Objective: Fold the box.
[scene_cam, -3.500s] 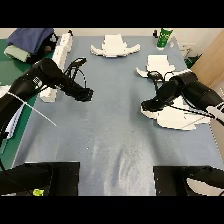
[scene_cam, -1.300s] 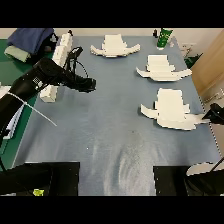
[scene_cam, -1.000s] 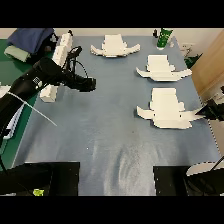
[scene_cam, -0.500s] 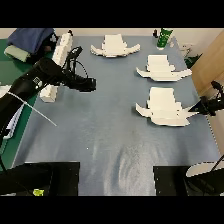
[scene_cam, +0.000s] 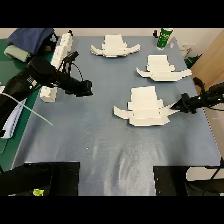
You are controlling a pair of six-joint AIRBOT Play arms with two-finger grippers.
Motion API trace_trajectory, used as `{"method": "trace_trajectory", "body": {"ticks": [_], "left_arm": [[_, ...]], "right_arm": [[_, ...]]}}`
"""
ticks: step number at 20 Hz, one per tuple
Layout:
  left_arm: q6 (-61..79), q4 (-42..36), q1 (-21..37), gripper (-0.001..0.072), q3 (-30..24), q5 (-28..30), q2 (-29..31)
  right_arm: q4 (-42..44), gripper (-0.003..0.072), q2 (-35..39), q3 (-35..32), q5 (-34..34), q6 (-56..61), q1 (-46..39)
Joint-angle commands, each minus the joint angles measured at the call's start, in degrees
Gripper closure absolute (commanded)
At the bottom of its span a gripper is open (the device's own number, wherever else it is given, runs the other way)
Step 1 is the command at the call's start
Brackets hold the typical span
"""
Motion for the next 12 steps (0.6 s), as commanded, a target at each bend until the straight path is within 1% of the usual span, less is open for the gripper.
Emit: {"method": "trace_trajectory", "body": {"ticks": [1,4,6,7,8,10,12], "left_arm": [[1.84,-0.72,3.32,0.0696,-4.24,-4.74,4.07],[4.37,-1.62,4.96,0.0696,-11.63,-6.93,9.01],[4.83,-2.14,5.4,0.0696,-16.79,-7.82,11.41],[4.79,-2.14,5.4,0.0695,-18.91,-8.04,12.11],[4.79,-2.12,5.38,0.0695,-20.24,-8.17,12.24],[4.83,-2.05,5.38,0.0695,-21.22,-9.46,12.17],[4.85,-2.25,5.35,0.0694,-21.2,-9.64,12.17]], "right_arm": [[1.68,0.0686,12.28,-13.55,8.81,5.42,8.41],[0.79,0.0686,24.11,-24.92,15.37,13.46,16.02],[-1.97,0.0679,29.11,-30.4,19.26,19.67,20.2],[-3.26,0.0554,29.59,-31.36,19.23,20.09,21.22],[-4.7,0.0457,29.27,-31.28,18.43,20.09,21.68],[-6.27,0.0457,28.24,-29.97,17.2,20.09,21.62],[-8.26,0.0458,25.83,-27.28,15.3,20.09,21.62]]}}
